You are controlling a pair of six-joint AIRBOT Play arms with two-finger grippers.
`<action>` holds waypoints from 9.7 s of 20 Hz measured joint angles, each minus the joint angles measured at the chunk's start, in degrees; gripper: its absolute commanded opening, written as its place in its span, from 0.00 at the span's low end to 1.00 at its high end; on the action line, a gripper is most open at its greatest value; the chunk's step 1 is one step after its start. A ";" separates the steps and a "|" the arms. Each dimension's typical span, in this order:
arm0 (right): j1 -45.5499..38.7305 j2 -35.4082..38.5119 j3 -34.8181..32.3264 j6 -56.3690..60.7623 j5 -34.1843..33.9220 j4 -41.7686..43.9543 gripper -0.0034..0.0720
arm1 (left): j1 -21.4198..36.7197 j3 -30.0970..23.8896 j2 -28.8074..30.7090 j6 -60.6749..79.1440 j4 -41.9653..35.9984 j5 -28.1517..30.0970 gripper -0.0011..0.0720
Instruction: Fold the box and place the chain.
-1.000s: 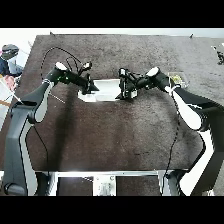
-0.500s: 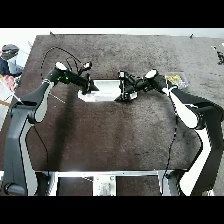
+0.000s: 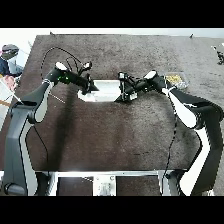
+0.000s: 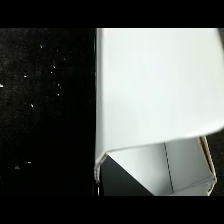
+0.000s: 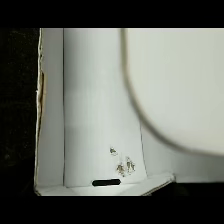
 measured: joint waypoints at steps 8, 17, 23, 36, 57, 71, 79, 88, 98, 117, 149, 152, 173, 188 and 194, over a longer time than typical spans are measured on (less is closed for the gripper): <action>0.00 0.00 0.00 -0.02 -0.55 0.00 0.73 | 0.00 0.00 0.00 0.00 0.00 -0.02 0.03; 0.00 0.00 -0.02 -0.02 -0.55 0.00 0.73 | 0.00 0.00 0.00 0.00 0.00 0.00 0.03; 0.00 0.00 0.00 -0.02 -0.55 0.00 0.73 | 0.00 0.00 0.00 0.00 0.00 0.02 0.03; 0.00 0.00 0.00 -0.02 -0.55 0.02 0.73 | 0.00 0.00 0.00 0.00 -0.02 0.02 0.03; 0.00 0.00 0.00 -0.02 -0.57 0.02 0.73 | 7.48 0.00 4.52 -3.45 -15.13 -13.99 0.38; -0.02 0.00 0.00 -0.02 -0.57 0.02 0.73 | 0.57 -0.22 5.46 -6.56 -5.88 -9.99 0.03; -0.04 0.00 0.00 0.02 -0.61 0.02 0.73 | -0.04 -0.55 5.40 -6.54 -7.26 2.51 0.03; -0.04 0.00 0.00 0.02 -0.59 0.07 0.73 | -0.13 -5.16 5.11 -6.51 -7.50 8.79 0.03; -0.04 0.00 0.00 -0.02 -0.59 0.04 0.73 | -0.04 -4.87 5.44 -6.45 -6.16 8.52 0.03; -0.02 0.00 0.00 -0.02 -1.38 0.00 0.73 | 1.49 -9.55 11.91 -1.14 13.18 0.09 0.85; -0.04 0.00 0.00 -0.09 -1.31 -0.07 0.73 | -1.95 -18.25 11.15 1.90 0.46 7.19 0.37; -0.04 0.00 -0.02 -0.04 -1.27 -0.11 0.73 | -1.95 -18.43 10.99 2.08 -0.42 7.48 0.89; 0.00 0.00 0.00 0.07 -1.64 0.09 0.73 | 6.97 -12.74 16.81 -18.29 -2.97 -5.51 0.03; 0.00 0.00 0.00 0.00 -1.46 0.00 0.73 | 13.64 -23.85 21.33 -54.99 7.52 7.50 0.03; 0.00 0.00 0.00 0.00 -1.46 0.00 0.73 | 10.51 -28.72 21.22 -57.07 6.93 12.07 0.03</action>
